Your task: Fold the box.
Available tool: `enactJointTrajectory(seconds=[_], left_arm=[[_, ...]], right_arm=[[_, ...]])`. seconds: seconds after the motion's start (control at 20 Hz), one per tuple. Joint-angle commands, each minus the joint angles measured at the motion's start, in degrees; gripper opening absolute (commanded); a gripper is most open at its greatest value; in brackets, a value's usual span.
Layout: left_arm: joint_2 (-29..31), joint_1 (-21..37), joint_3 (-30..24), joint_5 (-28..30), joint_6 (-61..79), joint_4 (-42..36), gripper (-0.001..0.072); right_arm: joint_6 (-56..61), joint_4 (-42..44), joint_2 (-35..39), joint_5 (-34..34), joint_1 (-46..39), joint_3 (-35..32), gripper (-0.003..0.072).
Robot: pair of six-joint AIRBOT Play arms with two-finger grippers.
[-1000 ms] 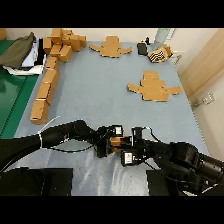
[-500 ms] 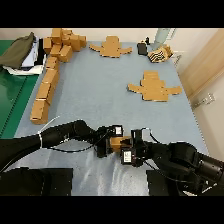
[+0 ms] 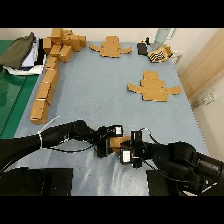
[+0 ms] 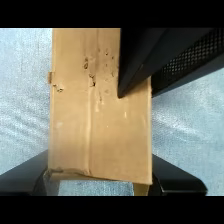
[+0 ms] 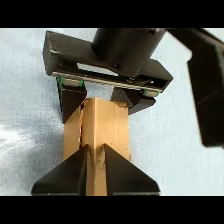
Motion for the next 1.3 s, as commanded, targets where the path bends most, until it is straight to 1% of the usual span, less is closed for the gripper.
enactJointTrajectory(seconds=[0.0, 0.1, 0.5, 0.6, 0.65, 0.7, 0.75, 0.8, 0.85, 0.9, 0.95, 1.0, 1.05, 1.15, 1.2, 1.25], left_arm=[[0.0, 0.0, 0.0, 0.0, 0.0, 0.0, 0.0518], [0.0, 0.0, 0.0, 0.0, 0.0, 0.0, 0.0518], [0.0, 0.0, 0.0, 0.0, 0.0, 0.0, 0.0518], [0.0, 0.0, 0.0, 0.0, 0.0, 0.0, 0.0518], [0.0, 0.0, 0.0, 0.0, 0.0, 0.0, 0.0518], [0.0, 0.0, 0.0, 0.0, 0.0, 0.0, 0.0518], [0.0, 0.0, 0.0, 0.0, 0.0, 0.0, 0.0518], [0.0, 0.0, 0.0, 0.0, 0.0, 0.0, 0.0518], [0.0, 0.0, 0.0, 0.0, 0.0, 0.0, 0.0517], [0.0, 0.0, 0.0, 0.0, 0.0, 0.0, 0.0518], [0.0, 0.0, 0.0, 0.0, 0.0, 0.0, 0.0518], [0.0, 0.0, 0.0, 0.0, 0.0, 0.0, 0.0518], [0.0, 0.0, 0.0, 0.0, 0.0, 0.0, 0.0518], [0.0, 0.0, 0.0, 0.0, 0.0, 0.0, 0.0518], [0.0, 0.0, 0.0, 0.0, 0.0, 0.0, 0.0518], [0.0, 0.0, 0.0, 0.0, 0.0, 0.0, 0.0518]], right_arm=[[0.0, 1.3, -0.1, 0.2, 0.1, 0.0, 0.0158], [0.0, 2.6, -0.1, -0.3, 0.2, 0.0, 0.0158], [0.3, 2.8, -0.1, -1.2, 0.4, 0.0, 0.0161], [2.8, 2.8, 0.5, -1.5, 0.4, 0.3, 0.0170], [5.7, 3.4, 1.6, -2.8, 0.4, 0.8, 0.0170], [10.6, 4.7, 3.4, -5.8, 0.4, 1.8, 0.0169], [17.9, 6.2, 5.5, -9.7, 0.4, 3.0, 0.0165], [27.7, 7.7, 7.6, -14.5, 0.4, 4.5, 0.0100], [38.5, 8.6, 9.5, -19.8, 0.4, 6.3, 0.0003], [48.1, 8.8, 11.2, -24.7, 0.2, 8.1, 0.0002], [54.1, 8.8, 12.7, -28.5, 0.2, 9.3, 0.0001], [58.1, 9.5, 14.3, -30.7, 0.0, 9.7, -0.0001], [59.1, 11.3, 15.7, -31.5, -0.7, 9.6, -0.0001], [59.0, 13.4, 17.1, -32.2, -4.8, 9.6, -0.0002], [57.8, 15.9, 16.9, -32.2, -8.1, 9.6, -0.0002], [53.9, 19.4, 16.0, -32.3, -11.8, 9.5, -0.0002]])
